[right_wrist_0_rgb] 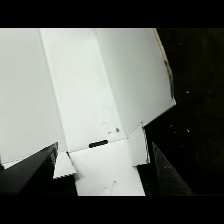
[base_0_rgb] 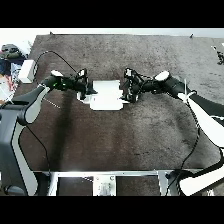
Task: Fold the box and place the chain.
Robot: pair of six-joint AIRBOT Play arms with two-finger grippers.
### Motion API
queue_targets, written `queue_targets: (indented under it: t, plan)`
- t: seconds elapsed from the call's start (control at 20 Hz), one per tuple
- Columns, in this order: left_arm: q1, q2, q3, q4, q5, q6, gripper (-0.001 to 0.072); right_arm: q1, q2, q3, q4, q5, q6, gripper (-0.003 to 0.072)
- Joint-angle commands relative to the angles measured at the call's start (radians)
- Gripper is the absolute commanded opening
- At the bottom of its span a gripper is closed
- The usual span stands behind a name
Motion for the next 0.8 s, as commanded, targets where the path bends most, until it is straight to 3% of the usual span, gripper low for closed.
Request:
queue_targets:
  t: [0.0,0.15,0.45,0.75]
  plan:
    - [0.001,0.001,0.0,0.0,-0.002,0.0,0.0012,-0.027,0.014,0.019,-0.007,0.159,0.045,0.0643]
    - [0.001,0.001,0.0,0.0,0.001,0.0,0.0012,-0.014,0.055,-0.006,-0.042,0.256,0.098,0.0643]
    - [0.001,0.001,0.0,0.0,0.0,0.0,0.0012,0.104,0.091,-0.175,-0.16,-0.026,-0.071,0.0715]
    - [0.001,0.001,0.0,0.0,0.0,0.0,0.0012,0.136,0.061,-0.199,-0.115,-0.154,-0.143,0.0715]
